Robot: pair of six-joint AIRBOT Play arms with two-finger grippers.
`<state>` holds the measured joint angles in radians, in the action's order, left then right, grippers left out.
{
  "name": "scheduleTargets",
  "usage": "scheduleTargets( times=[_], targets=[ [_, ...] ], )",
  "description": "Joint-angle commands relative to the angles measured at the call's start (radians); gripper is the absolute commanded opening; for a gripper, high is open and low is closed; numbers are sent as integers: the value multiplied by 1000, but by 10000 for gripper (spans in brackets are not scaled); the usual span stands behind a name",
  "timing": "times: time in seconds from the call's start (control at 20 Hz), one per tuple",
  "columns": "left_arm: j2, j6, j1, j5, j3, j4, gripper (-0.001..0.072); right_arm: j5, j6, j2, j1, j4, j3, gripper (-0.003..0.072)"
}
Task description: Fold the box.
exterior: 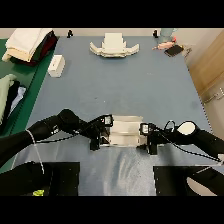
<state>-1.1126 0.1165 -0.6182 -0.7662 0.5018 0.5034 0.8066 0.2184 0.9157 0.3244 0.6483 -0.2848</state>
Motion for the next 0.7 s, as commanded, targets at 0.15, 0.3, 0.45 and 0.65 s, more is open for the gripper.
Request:
scheduleTargets(
  times=[0.15,0.3,0.45,0.65],
  targets=[
    [-5,7,-34,69,-5,-42,154,0,0,-1,1,-1,-1,514],
    [-19,35,-63,80,-6,-86,156,0,0,-1,1,-1,-1,514],
    [-26,59,-81,82,-7,-107,392,0,0,-1,1,-1,-1,514],
    [-27,48,-80,76,-25,-107,674,0,0,-1,1,-1,-1,514]
  ],
)
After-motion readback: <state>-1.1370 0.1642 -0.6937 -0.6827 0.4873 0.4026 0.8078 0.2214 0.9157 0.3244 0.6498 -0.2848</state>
